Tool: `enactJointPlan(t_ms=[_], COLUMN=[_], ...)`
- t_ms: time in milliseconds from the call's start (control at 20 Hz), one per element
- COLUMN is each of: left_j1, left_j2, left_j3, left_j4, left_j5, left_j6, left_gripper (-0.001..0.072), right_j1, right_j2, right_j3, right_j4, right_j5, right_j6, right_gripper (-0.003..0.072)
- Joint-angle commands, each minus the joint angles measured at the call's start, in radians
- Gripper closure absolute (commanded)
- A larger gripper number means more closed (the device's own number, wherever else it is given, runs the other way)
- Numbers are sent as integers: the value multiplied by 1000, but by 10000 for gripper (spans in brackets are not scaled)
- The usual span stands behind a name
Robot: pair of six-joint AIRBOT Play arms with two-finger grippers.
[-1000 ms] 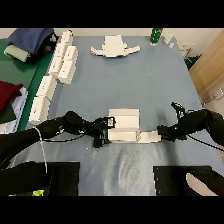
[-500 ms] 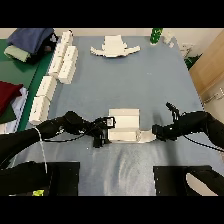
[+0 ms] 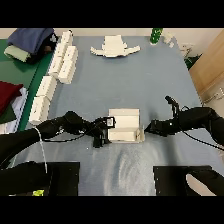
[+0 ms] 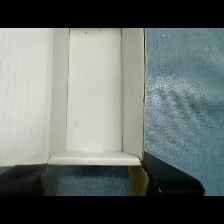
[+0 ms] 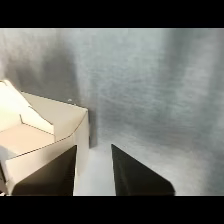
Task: Fold the box.
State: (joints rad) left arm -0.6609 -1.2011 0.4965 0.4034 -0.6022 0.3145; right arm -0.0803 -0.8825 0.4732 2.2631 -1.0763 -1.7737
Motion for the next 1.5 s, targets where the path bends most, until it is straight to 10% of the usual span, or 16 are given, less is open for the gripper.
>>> enactJointPlan(t_ms=[0, 200, 300, 1450], left_j1=[0, 0, 0, 0], left_j2=[0, 0, 0, 0], left_j3=[1, 1, 1, 1], left_j4=[0, 0, 0, 0], left_j5=[0, 0, 0, 0], left_j6=[0, 0, 0, 0], left_gripper=[236, 236, 236, 236], right_j1=[31, 102, 129, 737], right_j2=[6, 4, -3, -307], right_j3=[26, 27, 26, 358], right_j4=[16, 31, 31, -701], right_j5=[-26, -23, -12, -28], right_j6=[1, 2, 3, 940], right_gripper=[343, 339, 202, 264])
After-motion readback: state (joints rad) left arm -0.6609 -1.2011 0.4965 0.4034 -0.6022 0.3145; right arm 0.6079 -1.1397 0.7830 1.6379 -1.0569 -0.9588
